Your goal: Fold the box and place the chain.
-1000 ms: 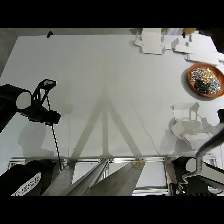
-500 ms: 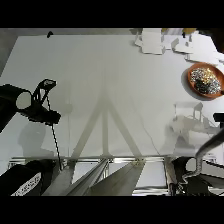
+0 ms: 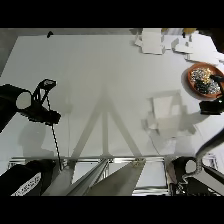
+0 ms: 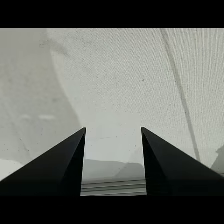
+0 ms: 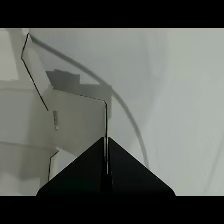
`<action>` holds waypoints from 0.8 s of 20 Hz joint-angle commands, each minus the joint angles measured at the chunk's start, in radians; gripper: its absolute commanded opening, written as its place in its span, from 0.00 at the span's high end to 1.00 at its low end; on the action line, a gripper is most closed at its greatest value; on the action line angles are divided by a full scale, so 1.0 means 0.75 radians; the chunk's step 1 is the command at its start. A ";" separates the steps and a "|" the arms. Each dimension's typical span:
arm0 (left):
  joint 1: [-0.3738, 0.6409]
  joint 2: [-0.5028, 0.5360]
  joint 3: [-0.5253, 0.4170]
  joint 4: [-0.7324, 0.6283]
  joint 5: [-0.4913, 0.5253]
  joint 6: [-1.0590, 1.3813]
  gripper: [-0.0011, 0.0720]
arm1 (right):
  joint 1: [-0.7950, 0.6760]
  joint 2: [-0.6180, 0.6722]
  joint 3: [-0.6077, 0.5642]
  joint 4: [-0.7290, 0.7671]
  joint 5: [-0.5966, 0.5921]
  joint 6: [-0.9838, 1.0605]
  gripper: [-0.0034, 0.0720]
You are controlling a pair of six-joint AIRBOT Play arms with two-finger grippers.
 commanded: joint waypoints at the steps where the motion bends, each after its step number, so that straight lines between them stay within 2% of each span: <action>1: -0.001 0.001 0.000 0.000 0.000 0.001 0.45 | 0.168 0.271 -0.198 0.311 -0.220 -0.052 0.94; 5: -0.001 0.001 0.000 0.001 0.001 0.001 0.45 | 0.317 0.604 -0.551 0.564 -0.478 -0.083 0.94; 8: -0.001 0.001 0.000 -0.001 0.013 0.001 0.45 | 0.412 0.757 -0.690 0.570 -0.498 -0.080 0.94; 10: -0.001 0.001 0.000 -0.002 0.124 0.001 0.45 | 0.449 0.788 -0.711 0.559 -0.450 -0.081 0.94; 12: -0.001 0.001 0.000 -0.038 0.303 -0.001 0.45 | 0.469 0.789 -0.711 0.560 -0.440 -0.081 0.94; 16: -0.001 -0.017 0.000 -0.391 0.601 0.040 0.45 | 0.471 0.789 -0.711 0.559 -0.449 -0.081 0.94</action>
